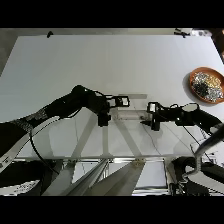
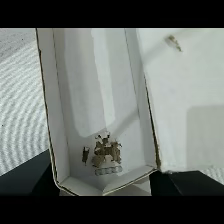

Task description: Fold the box and place the chain.

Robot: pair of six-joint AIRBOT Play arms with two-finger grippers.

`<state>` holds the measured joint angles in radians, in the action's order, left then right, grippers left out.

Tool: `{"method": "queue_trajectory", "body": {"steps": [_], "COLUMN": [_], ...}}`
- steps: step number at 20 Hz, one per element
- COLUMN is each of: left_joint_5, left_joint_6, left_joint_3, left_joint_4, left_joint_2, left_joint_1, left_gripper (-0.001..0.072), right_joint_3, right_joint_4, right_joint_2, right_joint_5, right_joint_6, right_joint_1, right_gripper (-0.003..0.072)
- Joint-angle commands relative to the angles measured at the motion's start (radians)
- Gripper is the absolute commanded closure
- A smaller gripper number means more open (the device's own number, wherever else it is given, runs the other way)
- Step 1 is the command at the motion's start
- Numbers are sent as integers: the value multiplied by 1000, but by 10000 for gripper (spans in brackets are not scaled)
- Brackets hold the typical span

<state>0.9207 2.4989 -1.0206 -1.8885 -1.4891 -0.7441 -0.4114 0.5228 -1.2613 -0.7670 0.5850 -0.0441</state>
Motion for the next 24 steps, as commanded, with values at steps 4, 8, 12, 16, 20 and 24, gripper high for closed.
{"method": "queue_trajectory", "body": {"steps": [4, 8, 12, 16, 20, 24], "left_joint_5": [-37, -61, -45, -57, -103, -129], "left_joint_6": [92, 127, 122, 120, 119, 118], "left_joint_3": [0, 0, 0, 0, 0, 0], "left_joint_4": [-11, -3, -3, -8, -7, -10], "left_joint_2": [-3, -4, -4, -4, -4, -4], "left_joint_1": [-37, -86, -86, -87, -87, -87], "left_gripper": [325, 384, 394, 591, 646, 646], "right_joint_3": [0, 0, 0, 0, 0, 0], "right_joint_4": [0, 0, 0, 0, 0, 0], "right_joint_2": [0, 0, 0, 0, 0, 0], "right_joint_5": [0, 0, 0, 0, 0, 0], "right_joint_6": [0, 0, 0, 0, 0, 0], "right_joint_1": [0, 0, 0, 0, 0, 0], "right_gripper": [285, 285, 285, 285, 285, 285]}}
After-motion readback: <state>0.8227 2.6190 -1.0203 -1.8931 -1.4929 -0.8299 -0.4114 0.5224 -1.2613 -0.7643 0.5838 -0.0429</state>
